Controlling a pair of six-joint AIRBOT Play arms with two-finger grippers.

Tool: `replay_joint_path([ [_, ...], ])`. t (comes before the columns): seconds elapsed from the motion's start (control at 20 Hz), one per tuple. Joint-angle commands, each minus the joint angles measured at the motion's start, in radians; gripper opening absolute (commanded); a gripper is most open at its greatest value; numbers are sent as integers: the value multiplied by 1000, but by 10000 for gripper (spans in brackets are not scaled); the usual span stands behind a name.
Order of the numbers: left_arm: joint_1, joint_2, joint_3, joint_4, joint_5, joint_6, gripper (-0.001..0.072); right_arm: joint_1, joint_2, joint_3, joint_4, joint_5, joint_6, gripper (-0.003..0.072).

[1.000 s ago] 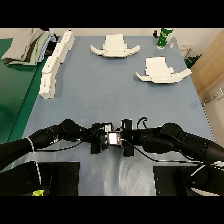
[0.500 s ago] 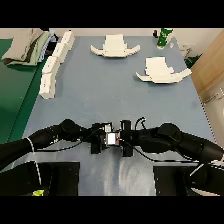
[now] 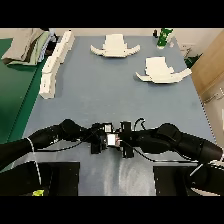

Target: Fold the box.

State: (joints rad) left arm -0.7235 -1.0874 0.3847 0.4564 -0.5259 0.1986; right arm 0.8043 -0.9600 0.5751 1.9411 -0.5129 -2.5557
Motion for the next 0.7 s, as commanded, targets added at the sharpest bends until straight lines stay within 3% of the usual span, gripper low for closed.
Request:
replay_joint_path([
  [0.0, 0, 0, 1, 0, 0, 0, 468, 0, 22, 2, 5, 3, 0, 377],
  [0.3, 0, 0, 1, 0, 0, 0, 468, -1, 95, 2, 5, 0, 52, 375],
  [0.35, 0, 0, 1, 0, 0, 0, 468, -1, 104, 0, 5, -3, 104, 332],
  [0.45, 0, 0, 1, 0, 0, 0, 468, -1, 128, -19, 6, -2, 236, 37],
  [0.55, 0, 0, 1, 0, 0, 0, 468, -1, 166, -73, 48, 43, 335, 5],
  [0.65, 0, 0, 1, 0, 0, 0, 468, 0, 242, -179, 158, 199, 367, 5],
])
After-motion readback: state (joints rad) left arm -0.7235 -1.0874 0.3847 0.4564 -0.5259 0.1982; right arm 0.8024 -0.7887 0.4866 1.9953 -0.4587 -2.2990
